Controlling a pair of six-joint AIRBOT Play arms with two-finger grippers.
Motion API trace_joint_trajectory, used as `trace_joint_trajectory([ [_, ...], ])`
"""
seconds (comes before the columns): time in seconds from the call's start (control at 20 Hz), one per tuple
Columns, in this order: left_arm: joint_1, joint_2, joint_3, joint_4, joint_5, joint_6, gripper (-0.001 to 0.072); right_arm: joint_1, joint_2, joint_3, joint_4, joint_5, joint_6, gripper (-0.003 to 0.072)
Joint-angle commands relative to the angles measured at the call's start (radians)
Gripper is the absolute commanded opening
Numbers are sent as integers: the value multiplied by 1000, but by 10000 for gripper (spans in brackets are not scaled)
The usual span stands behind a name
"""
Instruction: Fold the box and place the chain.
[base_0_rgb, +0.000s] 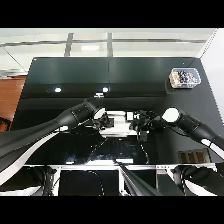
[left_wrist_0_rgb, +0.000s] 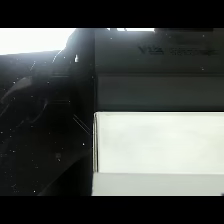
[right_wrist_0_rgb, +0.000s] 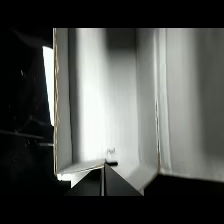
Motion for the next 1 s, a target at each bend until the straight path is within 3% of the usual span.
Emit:
trace_joint_trajectory([
  [0.0, 1, 0, 0, 0, 2, 0, 26, 21, -39, 0, 107, -14, -3, 18],
  [0.05, 1, 0, 0, 0, 2, 0, 26, 28, -45, 0, 117, -13, -2, 19],
  [0.1, 1, 0, 0, 0, 2, 0, 26, 30, -49, 0, 127, -14, -2, 117],
  [0.15, 1, 0, 0, 0, 2, 0, 26, 30, -52, 0, 144, -17, 0, 321],
  [0.4, 1, 0, 0, 1, 2, -1, 26, -18, 9, 1, 100, 21, 33, 343],
  [0.6, 1, 0, 0, 1, 2, -1, 26, -122, 124, 1, -66, 169, 129, 343],
  [0.75, 1, 0, 0, 1, 2, -1, 26, -195, 140, -2, -105, 233, 196, 346],
  [0.85, 1, 0, 0, 1, 2, -1, 26, -203, 136, -12, -101, 233, 201, 670],
  [0.95, 1, 0, 0, 1, 2, -2, 27, -198, 111, -12, -101, 219, 182, 672],
])
